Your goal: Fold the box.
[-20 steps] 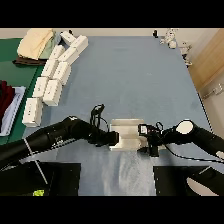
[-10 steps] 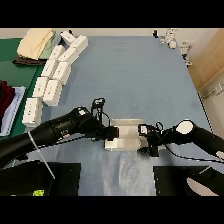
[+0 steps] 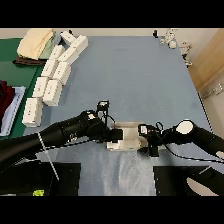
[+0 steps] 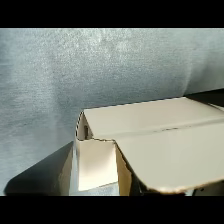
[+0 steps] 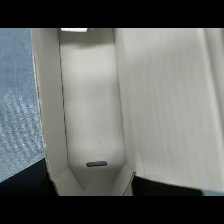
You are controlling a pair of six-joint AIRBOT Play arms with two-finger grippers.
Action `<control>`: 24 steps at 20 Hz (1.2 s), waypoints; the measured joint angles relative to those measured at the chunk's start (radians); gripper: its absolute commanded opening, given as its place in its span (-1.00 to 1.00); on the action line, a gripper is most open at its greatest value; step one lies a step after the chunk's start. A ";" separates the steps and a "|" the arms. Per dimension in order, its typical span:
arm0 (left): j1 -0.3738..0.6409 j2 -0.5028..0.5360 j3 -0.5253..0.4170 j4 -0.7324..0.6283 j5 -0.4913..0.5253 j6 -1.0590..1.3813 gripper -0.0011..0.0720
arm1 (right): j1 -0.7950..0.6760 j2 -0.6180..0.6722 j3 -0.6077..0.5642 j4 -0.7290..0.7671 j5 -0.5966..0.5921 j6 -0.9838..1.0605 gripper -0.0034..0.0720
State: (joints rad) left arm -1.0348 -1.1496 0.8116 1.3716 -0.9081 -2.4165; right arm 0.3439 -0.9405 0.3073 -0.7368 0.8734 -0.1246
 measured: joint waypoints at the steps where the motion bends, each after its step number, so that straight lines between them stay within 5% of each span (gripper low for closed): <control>1: -0.002 -0.002 0.006 -0.003 -0.001 -0.005 0.13 | 0.000 0.000 0.000 0.000 0.000 0.000 0.48; 13: 0.000 -0.011 0.086 -0.011 -0.098 -0.011 0.13 | 0.000 0.000 0.000 0.000 0.000 0.001 0.48; 24: 0.000 -0.120 0.098 -0.003 -0.137 -0.031 0.13 | 0.000 0.000 0.000 0.000 0.000 0.000 0.48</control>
State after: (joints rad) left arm -1.0344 -1.2697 0.9096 1.3685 -1.0454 -2.4477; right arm 0.3439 -0.9405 0.3073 -0.7364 0.8730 -0.1246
